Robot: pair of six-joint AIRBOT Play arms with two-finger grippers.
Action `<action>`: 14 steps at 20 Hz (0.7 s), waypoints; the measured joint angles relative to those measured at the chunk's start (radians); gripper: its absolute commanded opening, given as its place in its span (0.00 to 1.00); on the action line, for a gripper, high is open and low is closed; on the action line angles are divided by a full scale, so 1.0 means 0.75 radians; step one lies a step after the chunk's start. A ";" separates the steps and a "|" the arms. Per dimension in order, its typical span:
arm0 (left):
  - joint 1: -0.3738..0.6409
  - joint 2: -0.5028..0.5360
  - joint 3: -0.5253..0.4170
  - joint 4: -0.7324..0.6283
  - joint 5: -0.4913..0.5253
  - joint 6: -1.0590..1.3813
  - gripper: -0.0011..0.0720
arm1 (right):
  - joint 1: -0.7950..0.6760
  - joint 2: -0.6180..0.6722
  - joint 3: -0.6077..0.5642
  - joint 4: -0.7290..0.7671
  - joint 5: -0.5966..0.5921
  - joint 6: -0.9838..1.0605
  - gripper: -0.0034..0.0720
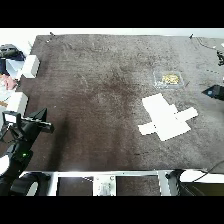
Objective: Fold the box and place the chain.
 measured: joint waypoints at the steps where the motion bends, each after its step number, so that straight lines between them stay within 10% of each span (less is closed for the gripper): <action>1: 0.000 0.000 0.000 -0.001 0.000 0.001 0.03 | -0.018 -0.072 0.080 -0.040 0.074 0.008 0.61; 14: 0.000 0.000 0.000 -0.001 0.000 0.001 0.03 | 0.048 -0.641 0.578 -0.216 0.529 -0.157 0.61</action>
